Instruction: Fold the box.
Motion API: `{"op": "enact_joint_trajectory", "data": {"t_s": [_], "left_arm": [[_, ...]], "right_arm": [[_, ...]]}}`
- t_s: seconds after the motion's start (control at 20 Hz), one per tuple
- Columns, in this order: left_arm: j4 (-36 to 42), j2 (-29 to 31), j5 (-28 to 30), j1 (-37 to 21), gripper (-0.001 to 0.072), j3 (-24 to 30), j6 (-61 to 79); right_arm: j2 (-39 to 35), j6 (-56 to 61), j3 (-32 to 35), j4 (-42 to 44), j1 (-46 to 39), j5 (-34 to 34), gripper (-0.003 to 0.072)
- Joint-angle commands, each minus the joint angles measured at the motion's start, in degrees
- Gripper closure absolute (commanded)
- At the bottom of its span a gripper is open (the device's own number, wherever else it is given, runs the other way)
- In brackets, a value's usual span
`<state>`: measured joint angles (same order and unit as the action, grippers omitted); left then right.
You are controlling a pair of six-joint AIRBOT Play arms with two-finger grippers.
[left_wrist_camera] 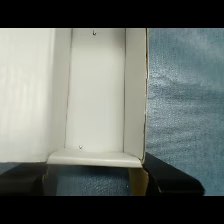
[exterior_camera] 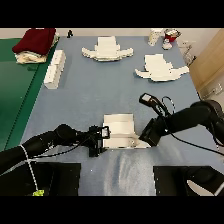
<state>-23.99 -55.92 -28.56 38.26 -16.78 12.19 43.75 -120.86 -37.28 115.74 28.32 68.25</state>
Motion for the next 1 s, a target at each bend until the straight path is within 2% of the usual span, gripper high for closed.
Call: {"op": "enact_joint_trajectory", "data": {"t_s": [0.0,0.05,0.1,0.15,0.4,0.55,0.65,0.7,0.8,0.9,0.95], "left_arm": [[0.0,0.0,-0.1,0.0,0.0306,0.0,0.0],[0.0,0.0,-0.1,0.0,0.0306,0.0,0.0],[0.0,0.0,-0.1,0.0,0.0307,0.0,0.0],[0.0,0.0,-0.1,0.0,0.0306,0.0,0.0],[0.0,0.0,-0.1,0.0,0.0307,0.0,0.0],[0.0,0.0,-0.1,0.0,0.0306,0.0,0.0],[0.0,0.0,-0.1,0.0,0.0307,0.0,0.0],[0.0,0.0,-0.1,0.0,0.0307,0.0,0.0],[0.0,0.0,-0.1,0.0,0.0306,0.0,0.0],[0.0,0.0,-0.1,0.0,0.0306,0.0,0.0],[0.0,0.0,-0.1,0.0,0.0307,0.0,0.0]], "right_arm": [[-4.3,-14.5,6.8,-2.1,0.0,-0.2,0.0232],[-3.8,-17.1,7.9,-2.9,0.0,-2.0,0.0185],[-3.0,-19.6,8.8,-2.8,0.0,-5.0,0.0062],[-1.8,-22.5,9.3,-2.3,0.2,-8.0,0.0013],[5.4,-37.8,9.4,-0.7,3.0,-17.0,0.0037],[7.4,-40.8,9.3,-0.9,5.0,-21.0,0.0047],[7.8,-40.8,9.3,-0.2,6.1,-20.7,0.0349],[8.1,-40.8,9.3,0.0,6.7,-20.2,0.0387],[8.7,-40.8,9.3,0.2,7.9,-20.2,0.0417],[9.4,-40.8,9.3,1.4,8.5,-20.7,0.0549],[9.6,-40.8,9.3,1.8,8.9,-21.6,0.0549]]}}
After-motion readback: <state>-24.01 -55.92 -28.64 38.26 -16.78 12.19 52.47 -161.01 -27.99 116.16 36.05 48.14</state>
